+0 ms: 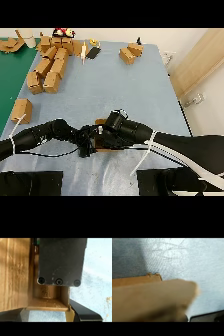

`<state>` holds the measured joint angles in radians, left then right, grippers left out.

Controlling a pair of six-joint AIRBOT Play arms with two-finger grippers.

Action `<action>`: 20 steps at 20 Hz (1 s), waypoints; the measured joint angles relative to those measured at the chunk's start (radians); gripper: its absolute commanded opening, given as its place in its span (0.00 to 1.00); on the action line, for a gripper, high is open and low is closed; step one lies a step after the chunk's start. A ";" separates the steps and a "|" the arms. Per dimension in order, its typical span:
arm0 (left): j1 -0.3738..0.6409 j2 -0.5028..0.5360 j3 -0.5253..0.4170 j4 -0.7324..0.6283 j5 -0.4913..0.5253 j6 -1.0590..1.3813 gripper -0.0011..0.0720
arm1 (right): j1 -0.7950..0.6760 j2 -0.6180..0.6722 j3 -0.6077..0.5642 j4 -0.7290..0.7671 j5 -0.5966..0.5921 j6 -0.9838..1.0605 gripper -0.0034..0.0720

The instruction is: Fold the box.

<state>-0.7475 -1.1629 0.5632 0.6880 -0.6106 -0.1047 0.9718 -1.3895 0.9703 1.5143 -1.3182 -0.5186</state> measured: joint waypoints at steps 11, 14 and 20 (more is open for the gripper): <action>0.000 0.000 0.000 0.000 0.002 -0.001 0.73 | 0.000 0.083 0.013 0.028 0.012 0.009 0.46; 0.000 0.000 0.000 0.000 0.002 -0.001 0.73 | 0.000 0.116 0.014 0.034 -0.001 0.031 0.46; 0.000 0.000 0.000 -0.001 0.002 -0.001 0.73 | 0.000 0.175 0.014 0.042 -0.014 0.079 0.46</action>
<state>-0.7471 -1.1629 0.5632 0.6872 -0.6090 -0.1055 0.9722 -1.2148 0.9848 1.5562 -1.3327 -0.4393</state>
